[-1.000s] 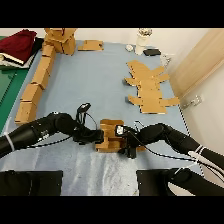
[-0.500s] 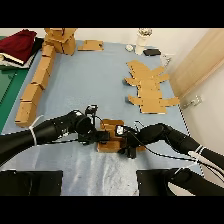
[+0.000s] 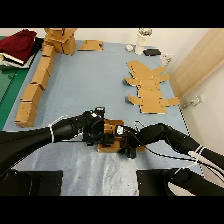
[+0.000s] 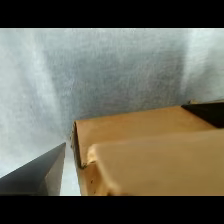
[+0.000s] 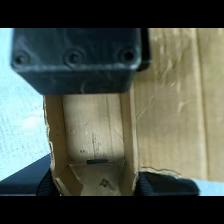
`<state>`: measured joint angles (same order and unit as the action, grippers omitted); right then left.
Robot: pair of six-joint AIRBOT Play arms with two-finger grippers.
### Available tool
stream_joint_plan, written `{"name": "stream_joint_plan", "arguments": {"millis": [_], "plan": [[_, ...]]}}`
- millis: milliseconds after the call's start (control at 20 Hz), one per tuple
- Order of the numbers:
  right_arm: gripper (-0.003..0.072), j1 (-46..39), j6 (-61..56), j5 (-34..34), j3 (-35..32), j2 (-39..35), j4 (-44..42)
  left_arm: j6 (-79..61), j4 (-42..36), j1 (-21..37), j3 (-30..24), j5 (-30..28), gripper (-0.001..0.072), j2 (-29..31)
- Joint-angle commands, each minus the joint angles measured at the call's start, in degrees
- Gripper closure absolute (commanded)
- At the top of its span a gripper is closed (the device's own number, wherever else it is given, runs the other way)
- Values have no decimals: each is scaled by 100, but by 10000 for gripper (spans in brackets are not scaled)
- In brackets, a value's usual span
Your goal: Fold the box.
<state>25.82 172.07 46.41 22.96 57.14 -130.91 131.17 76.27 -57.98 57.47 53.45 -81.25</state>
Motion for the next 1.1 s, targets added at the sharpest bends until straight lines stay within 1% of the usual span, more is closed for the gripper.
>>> {"name": "stream_joint_plan", "arguments": {"millis": [0, 50, 100, 150, 200, 550, 600, 650, 700, 900, 1050], "plan": [[179, 0, -2, -2, 4, 4, -2, 26, 74, -28, 66, -11, 156, -61], [178, 0, 0, -2, 4, 4, -2, 28, 72, -26, 66, -7, 346, -59], [178, 0, 0, -2, 4, 4, -2, 26, 68, -28, 66, -11, 511, -59], [178, 0, 0, 0, 4, 4, -2, 26, 61, -28, 66, -11, 631, -59], [178, 0, 0, 0, 4, 4, -2, 28, 61, -28, 66, -11, 696, -59], [179, 0, 0, -2, 4, 4, -2, 20, -179, -28, 68, -9, 693, -57], [179, 0, 0, -2, 4, 4, -2, -7, -214, -28, 68, -7, 579, -44], [178, 0, 0, -2, 4, 4, -2, 2, -256, -26, 66, 2, 268, -20], [179, 0, 0, 0, 4, 4, -2, 2, -306, -26, 68, 22, 171, -4], [178, 0, 0, -2, 4, 4, -2, -46, -302, -24, 68, 229, 171, 114], [178, 0, 0, -2, 4, 4, -2, -219, -247, -13, 66, 382, 170, 354]]}}
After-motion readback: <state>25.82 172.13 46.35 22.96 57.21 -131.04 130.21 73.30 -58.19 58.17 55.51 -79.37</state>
